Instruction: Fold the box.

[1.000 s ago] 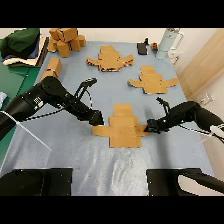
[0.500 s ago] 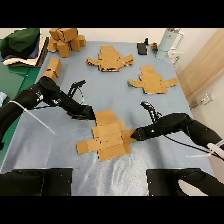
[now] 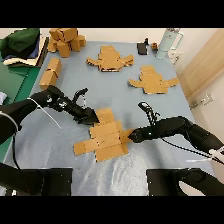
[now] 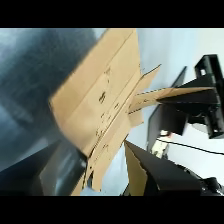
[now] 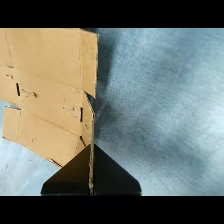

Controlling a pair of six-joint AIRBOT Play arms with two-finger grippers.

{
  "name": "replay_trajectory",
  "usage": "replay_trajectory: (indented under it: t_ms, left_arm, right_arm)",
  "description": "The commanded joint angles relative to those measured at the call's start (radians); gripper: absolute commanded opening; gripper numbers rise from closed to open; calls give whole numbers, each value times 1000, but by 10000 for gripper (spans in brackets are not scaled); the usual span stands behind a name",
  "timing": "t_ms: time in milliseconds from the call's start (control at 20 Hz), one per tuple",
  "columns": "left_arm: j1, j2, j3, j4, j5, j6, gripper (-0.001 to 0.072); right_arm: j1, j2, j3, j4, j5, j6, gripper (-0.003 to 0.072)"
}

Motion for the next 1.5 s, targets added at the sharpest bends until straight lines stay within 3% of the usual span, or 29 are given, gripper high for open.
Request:
replay_trajectory:
  t_ms: [0,50,200,550,600,650,800,850,900,1200,1250,1300,1350,1450]
  left_arm:
    - [2,-70,1,-195,-51,206,494]
    - [2,-80,1,-220,-85,250,414]
    - [2,-89,1,-216,-154,299,415]
    - [-6,-98,1,-212,-154,323,400]
    - [-10,-102,1,-212,-154,324,241]
    - [-16,-104,1,-213,-154,329,168]
    - [-19,-105,5,-213,-148,327,166]
    - [-19,-105,10,-213,-149,327,118]
    - [-19,-105,15,-213,-151,328,15]
    - [-23,-105,21,-212,-153,322,15]
    - [-25,-105,21,-213,-156,318,15]
    - [-29,-105,21,-214,-156,318,15]
    - [-34,-105,26,-212,-156,319,14]
    - [-42,-101,53,-213,-158,339,12]
  right_arm:
    - [5,2,-1,-10,4,20,4]
    - [5,2,-1,-10,3,20,5]
    - [5,2,-1,-10,5,20,4]
    - [5,2,-1,-14,3,19,5]
    - [5,2,-1,-14,3,20,5]
    - [5,2,-1,-14,3,20,5]
    - [5,2,-1,-14,-1,19,5]
    - [5,2,-1,-14,-1,19,5]
    - [5,2,-1,-14,-1,19,5]
    - [5,2,-1,-19,0,16,7]
    - [5,2,-1,-21,0,16,49]
    - [5,2,-1,-26,4,17,209]
    - [5,2,0,-40,19,32,307]
    - [-5,3,11,-80,45,121,307]
